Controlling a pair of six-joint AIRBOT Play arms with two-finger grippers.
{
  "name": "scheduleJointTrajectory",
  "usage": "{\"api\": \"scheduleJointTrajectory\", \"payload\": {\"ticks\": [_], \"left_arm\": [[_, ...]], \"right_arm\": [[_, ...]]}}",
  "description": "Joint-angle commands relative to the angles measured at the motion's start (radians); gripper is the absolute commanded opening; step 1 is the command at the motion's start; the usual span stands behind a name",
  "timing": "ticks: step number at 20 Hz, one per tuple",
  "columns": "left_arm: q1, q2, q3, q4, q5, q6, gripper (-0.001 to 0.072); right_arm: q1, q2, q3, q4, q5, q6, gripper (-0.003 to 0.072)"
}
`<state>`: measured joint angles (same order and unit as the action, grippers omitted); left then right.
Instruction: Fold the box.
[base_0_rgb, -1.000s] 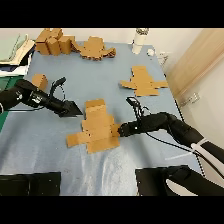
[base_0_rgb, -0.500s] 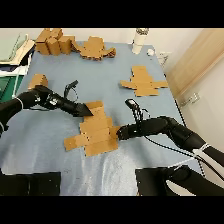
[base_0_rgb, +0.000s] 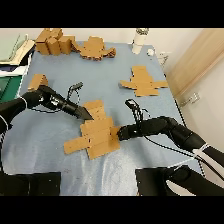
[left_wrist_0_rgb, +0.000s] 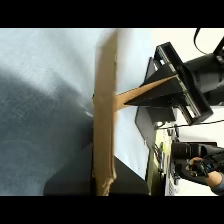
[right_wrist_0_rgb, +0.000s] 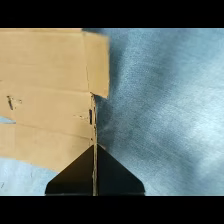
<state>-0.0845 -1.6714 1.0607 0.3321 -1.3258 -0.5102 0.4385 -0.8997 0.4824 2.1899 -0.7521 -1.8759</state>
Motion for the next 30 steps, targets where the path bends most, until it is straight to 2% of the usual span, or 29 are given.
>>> {"api": "scheduleJointTrajectory", "payload": {"ticks": [1,5,6,8,10,13,16,17,18,19,20,22,26,30], "left_arm": [[-0.005,-0.002,0.001,0.005,-0.034,0.044,0.0015],[-0.005,-0.002,0.002,0.004,-0.036,0.072,0.0013],[-0.006,-0.002,0.002,0.004,-0.035,0.083,0.0013],[-0.016,-0.001,0.002,0.003,-0.034,0.111,0.0012],[-0.035,0.011,0.002,0.005,-0.017,0.148,0.001],[-0.077,0.068,0.002,0.005,0.078,0.224,0.001],[-0.134,0.124,0.002,0.014,0.167,0.294,0.0009],[-0.159,0.14,-0.003,0.032,0.221,0.296,0.0009],[-0.186,0.158,-0.022,0.047,0.287,0.316,0.0009],[-0.211,0.174,-0.047,0.05,0.336,0.345,0.0008],[-0.237,0.193,-0.076,0.05,0.377,0.382,0.0008],[-0.284,0.237,-0.138,0.05,0.442,0.444,0.0008],[-0.342,0.331,-0.262,0.018,0.589,0.554,0.0009],[-0.354,0.347,-0.289,-0.003,0.591,0.609,0.0011]], "right_arm": [[0.0,0.001,0.0,-0.006,0.007,0.002,0.0001],[0.0,0.001,0.0,-0.008,0.008,0.002,0.0007],[0.0,0.001,0.0,-0.01,0.008,0.003,0.0052],[-0.002,0.001,0.0,-0.044,0.012,0.051,0.0366],[-0.037,0.002,0.013,-0.127,0.01,0.136,0.0416],[-0.139,0.003,0.092,-0.203,-0.021,0.22,0.0416],[-0.212,0.003,0.21,-0.2,-0.089,0.22,0.04],[-0.22,0.003,0.254,-0.191,-0.121,0.227,0.0331],[-0.22,0.003,0.288,-0.159,-0.159,0.229,0.0089],[-0.219,0.003,0.312,-0.103,-0.197,0.224,0.0004],[-0.209,0.003,0.32,-0.067,-0.229,0.208,0.0003],[-0.179,0.002,0.311,-0.092,-0.29,0.225,0.0003],[-0.156,0.002,0.252,-0.129,-0.337,0.323,0.0003],[-0.156,0.003,0.14,-0.127,-0.32,0.335,0.0002]]}}
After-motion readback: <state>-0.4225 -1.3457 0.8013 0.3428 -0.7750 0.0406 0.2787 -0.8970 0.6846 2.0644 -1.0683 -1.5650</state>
